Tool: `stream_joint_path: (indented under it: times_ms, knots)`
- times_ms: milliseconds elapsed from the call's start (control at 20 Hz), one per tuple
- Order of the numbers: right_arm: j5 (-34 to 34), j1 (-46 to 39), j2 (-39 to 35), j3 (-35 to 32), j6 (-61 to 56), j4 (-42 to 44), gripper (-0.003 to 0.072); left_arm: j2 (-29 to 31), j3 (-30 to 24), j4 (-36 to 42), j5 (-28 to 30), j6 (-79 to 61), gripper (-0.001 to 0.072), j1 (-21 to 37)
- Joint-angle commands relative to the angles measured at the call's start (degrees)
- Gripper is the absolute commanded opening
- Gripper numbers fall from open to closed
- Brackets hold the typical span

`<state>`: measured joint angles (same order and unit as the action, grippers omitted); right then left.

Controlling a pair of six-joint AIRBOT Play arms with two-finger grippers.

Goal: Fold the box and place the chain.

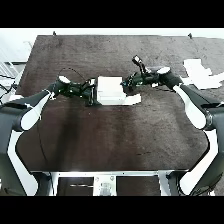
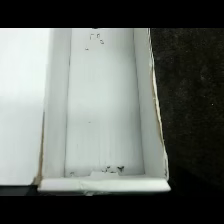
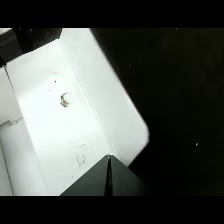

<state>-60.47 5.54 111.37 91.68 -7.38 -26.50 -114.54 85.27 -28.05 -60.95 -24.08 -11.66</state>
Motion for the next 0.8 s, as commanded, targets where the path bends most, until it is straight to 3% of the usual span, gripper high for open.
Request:
stream_joint_path:
  times_ms: [0,50,100,200,250,400,450,750]
  knots:
    - [-5.6,-0.7,-5.2,0.2,0.3,-4.1,0.0015,0.0,0.0,0.0,0.0,0.0,0.0623,0.0]
    - [-7.1,-0.8,-6.9,0.2,0.3,-6.7,0.0016,0.0,0.0,0.0,0.0,0.0,0.0623,0.0]
    - [-8.8,-0.9,-8.5,0.2,0.3,-10.3,0.0119,0.0,0.0,0.0,0.0,0.0,0.0623,0.0]
    - [-12.9,-0.9,-10.5,0.2,0.3,-17.8,0.0507,0.0,0.0,0.0,0.0,0.0,0.0623,0.0]
    - [-14.2,-0.9,-10.6,0.2,0.3,-21.3,0.0567,0.0,0.0,0.0,0.0,0.0,0.0623,0.0]
    - [-14.3,-0.9,-10.5,-1.5,3.5,-27.1,0.0582,0.0,0.0,0.0,0.0,0.0,0.0623,0.0]
    - [-13.6,-0.8,-10.4,-2.6,5.5,-27.1,0.0639,0.0,0.0,0.0,0.0,0.0,0.0623,0.0]
    - [-5.4,1.6,-10.4,-8.2,8.2,-26.5,0.0639,0.0,0.0,0.0,0.0,0.0,0.0623,0.0]
